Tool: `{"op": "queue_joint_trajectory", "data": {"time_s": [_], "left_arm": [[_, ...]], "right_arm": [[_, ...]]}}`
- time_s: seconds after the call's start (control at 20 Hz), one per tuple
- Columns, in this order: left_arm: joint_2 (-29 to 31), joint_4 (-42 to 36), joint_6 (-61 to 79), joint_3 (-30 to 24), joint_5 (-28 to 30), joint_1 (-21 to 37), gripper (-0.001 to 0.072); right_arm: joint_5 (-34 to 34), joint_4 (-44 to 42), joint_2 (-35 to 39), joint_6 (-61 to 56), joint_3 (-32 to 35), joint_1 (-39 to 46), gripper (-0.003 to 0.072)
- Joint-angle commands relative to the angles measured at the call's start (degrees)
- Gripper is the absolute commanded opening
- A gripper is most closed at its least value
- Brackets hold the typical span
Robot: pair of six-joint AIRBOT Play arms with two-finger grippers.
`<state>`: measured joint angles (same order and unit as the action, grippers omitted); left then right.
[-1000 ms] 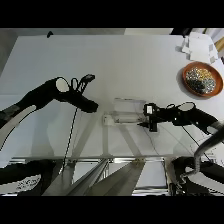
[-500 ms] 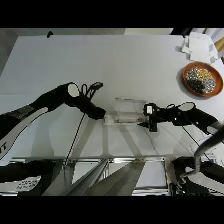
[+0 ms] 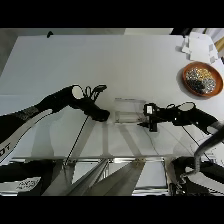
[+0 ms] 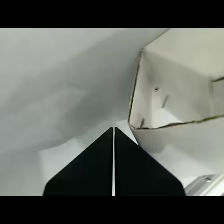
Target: Fold the box and place the chain.
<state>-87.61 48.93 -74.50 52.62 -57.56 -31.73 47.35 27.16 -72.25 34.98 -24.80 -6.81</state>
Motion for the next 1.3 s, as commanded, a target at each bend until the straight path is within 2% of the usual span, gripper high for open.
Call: {"op": "queue_joint_trajectory", "data": {"time_s": [0.0, 0.4, 0.5, 0.9, 0.95, 1.05, 1.25], "left_arm": [[-0.02, -5.7, 2.47, 0.0, -0.07, -0.09, 0.0001], [5.29, -5.73, 2.47, 0.0, 2.34, 0.02, 0.0021], [5.64, -5.73, 2.23, 0.0, 1.95, 0.0, 0.0159], [5.64, -7.93, 2.27, 0.0, 2.05, -0.15, 0.0174], [5.64, -8.24, 2.27, 0.0, 2.08, -0.15, 0.0187], [5.64, -8.22, 2.23, 0.0, 1.86, -0.33, 0.035], [5.62, -8.13, 2.19, 0.0, 1.92, -0.52, 0.0354]], "right_arm": [[0.0, -0.02, -0.02, 0.0, 0.0, 0.02, 0.0413], [0.0, -0.02, -0.02, 0.0, 0.0, 0.02, 0.0413], [0.0, -0.02, -0.02, 0.0, 0.0, 0.02, 0.0413], [0.0, -0.02, -0.02, -0.02, 0.0, 0.02, 0.0413], [0.0, -0.02, -0.02, 0.0, 0.0, 0.02, 0.0413], [0.0, -0.02, -0.02, 0.0, 0.0, 0.02, 0.0413], [0.0, -0.02, -0.02, 0.0, 0.0, 0.02, 0.0413]]}}
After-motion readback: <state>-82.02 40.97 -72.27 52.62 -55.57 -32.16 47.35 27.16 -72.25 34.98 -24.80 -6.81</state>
